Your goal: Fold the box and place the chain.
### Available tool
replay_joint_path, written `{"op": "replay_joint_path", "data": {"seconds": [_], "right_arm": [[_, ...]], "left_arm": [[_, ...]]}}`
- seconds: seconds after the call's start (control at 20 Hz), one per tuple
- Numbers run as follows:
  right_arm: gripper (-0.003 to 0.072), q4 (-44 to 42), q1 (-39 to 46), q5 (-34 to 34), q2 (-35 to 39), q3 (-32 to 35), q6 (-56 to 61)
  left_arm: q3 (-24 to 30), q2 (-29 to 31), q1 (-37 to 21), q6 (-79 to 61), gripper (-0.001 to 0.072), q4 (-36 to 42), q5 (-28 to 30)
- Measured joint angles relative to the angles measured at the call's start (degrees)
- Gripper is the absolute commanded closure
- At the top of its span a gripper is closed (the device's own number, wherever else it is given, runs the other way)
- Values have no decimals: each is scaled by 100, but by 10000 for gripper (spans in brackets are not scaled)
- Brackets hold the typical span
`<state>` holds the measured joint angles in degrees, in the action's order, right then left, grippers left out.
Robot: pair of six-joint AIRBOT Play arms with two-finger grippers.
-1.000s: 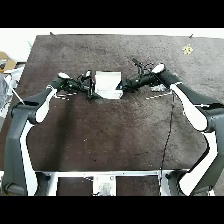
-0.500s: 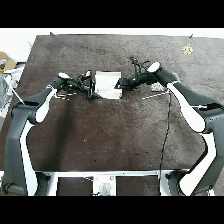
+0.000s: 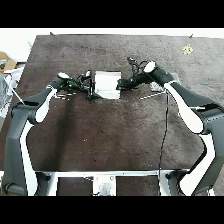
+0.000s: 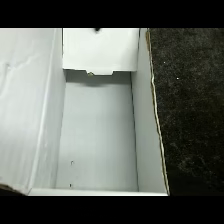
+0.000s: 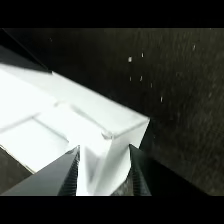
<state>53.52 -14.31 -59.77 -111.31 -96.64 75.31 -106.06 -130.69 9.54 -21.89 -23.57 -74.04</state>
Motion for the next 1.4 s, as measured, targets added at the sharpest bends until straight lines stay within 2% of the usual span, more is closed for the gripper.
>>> {"op": "replay_joint_path", "data": {"seconds": [0.15, 0.35, 0.65, 0.7, 0.75, 1.0, 1.3, 1.35, 1.4], "right_arm": [[328, 463, -131, 7, 0, -50, 302], [328, 1499, -398, -55, -11, -382, 970], [331, 2765, -859, -595, -352, -1139, 1897], [369, 2983, -944, -708, -433, -1279, 2061], [369, 3150, -1016, -809, -507, -1392, 2205], [369, 3773, -1211, -1123, -776, -1690, 2881], [371, 4103, -1268, -1025, -896, -1749, 3488], [489, 4129, -1283, -1001, -922, -1753, 3539], [511, 4135, -1298, -966, -951, -1755, 3582]], "left_arm": [[0, 0, 2, 0, 580, 2, 2], [0, 0, 2, 0, 580, 2, 4], [0, 0, 2, 0, 580, 4, 4], [0, 0, 2, 0, 580, 2, 4], [0, 0, 2, 0, 580, 4, 4], [0, 0, 2, 0, 580, 4, 4], [0, 0, 2, 0, 580, 4, 4], [0, 0, 2, 0, 580, 4, 4], [0, 0, 2, 0, 580, 4, 4]]}}
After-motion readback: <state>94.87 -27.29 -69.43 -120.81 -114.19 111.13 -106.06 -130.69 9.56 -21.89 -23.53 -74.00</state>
